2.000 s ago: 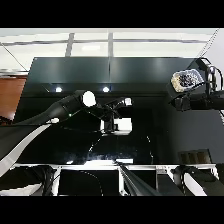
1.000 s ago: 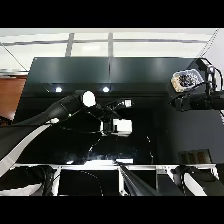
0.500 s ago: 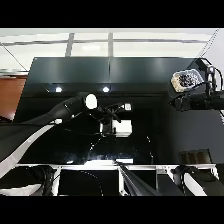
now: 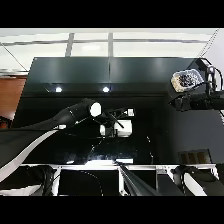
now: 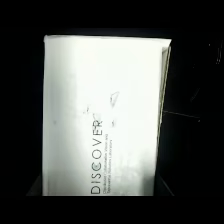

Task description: Fold the box and place the chain.

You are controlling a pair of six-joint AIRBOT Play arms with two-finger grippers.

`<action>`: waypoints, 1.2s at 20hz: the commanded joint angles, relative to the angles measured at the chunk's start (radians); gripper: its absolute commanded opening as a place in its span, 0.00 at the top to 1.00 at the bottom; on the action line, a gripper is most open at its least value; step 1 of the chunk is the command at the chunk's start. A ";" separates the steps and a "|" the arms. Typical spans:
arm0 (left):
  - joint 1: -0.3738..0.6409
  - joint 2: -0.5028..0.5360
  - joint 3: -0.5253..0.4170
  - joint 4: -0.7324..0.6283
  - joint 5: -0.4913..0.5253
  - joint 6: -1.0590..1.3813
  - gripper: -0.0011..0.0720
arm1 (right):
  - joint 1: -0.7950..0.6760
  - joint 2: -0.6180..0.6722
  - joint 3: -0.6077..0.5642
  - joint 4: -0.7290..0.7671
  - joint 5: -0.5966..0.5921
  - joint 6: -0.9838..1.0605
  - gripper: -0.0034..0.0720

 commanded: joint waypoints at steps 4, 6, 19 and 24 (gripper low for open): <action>0.257 0.084 0.003 0.085 -0.098 -0.140 0.59 | 0.000 0.001 0.000 0.006 0.000 0.002 0.94; 0.452 0.098 0.017 0.087 -0.123 -0.161 0.59 | 0.000 0.001 0.000 0.023 -0.001 0.002 0.94; 1.115 -0.358 0.653 0.161 -0.014 -0.310 0.58 | 0.000 0.000 0.000 0.095 -0.068 0.003 0.94; 1.106 -0.600 0.921 0.193 -0.044 -0.454 0.58 | 0.002 -0.003 0.000 0.089 -0.134 0.002 0.94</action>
